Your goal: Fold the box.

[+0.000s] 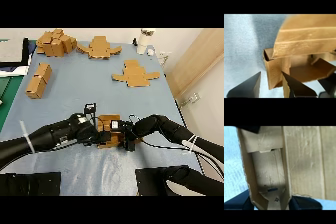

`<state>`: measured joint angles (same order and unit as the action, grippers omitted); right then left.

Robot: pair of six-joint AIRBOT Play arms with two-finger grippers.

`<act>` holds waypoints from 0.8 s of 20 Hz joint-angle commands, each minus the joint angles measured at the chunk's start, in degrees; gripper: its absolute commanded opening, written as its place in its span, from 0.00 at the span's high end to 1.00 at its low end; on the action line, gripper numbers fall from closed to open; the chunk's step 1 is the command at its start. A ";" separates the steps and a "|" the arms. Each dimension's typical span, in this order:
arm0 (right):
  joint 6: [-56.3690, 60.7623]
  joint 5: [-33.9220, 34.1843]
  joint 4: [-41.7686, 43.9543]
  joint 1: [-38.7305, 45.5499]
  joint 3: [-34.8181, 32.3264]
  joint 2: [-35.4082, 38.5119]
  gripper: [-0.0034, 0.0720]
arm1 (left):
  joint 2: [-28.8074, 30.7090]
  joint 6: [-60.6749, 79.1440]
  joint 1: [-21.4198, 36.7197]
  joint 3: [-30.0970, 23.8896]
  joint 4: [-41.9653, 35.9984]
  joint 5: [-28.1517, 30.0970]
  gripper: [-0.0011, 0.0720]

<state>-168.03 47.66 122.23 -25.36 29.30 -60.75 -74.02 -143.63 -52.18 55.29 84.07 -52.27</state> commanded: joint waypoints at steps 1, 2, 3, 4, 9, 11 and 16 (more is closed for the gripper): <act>0.02 -0.02 0.02 0.02 0.02 0.00 0.29 | -4.00 -4.59 -2.51 4.66 5.25 -5.57 0.41; 0.02 -0.02 0.02 0.00 0.02 0.00 0.29 | -4.81 -5.01 -2.62 5.68 5.75 -6.51 0.41; 0.02 -0.02 0.02 0.02 0.02 0.00 0.29 | -5.44 -4.96 -2.62 6.67 6.29 -7.37 0.41; 0.02 -0.02 0.02 0.00 0.02 0.00 0.29 | -6.08 -4.92 -2.62 7.63 6.80 -7.89 0.41; 0.02 -0.02 0.02 0.02 0.02 0.00 0.29 | -9.81 -3.63 -2.60 10.51 5.35 -9.88 0.41; 0.02 -0.02 0.02 0.02 0.02 0.00 0.29 | -11.80 -2.75 -2.58 11.61 4.22 -10.40 0.41; 0.02 -0.02 0.02 0.00 0.02 0.00 0.29 | -13.62 -3.02 -2.60 12.02 3.69 -12.28 0.41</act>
<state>-168.03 47.64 122.23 -25.36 29.30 -60.75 -86.67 -146.80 -54.78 66.89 88.27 -63.46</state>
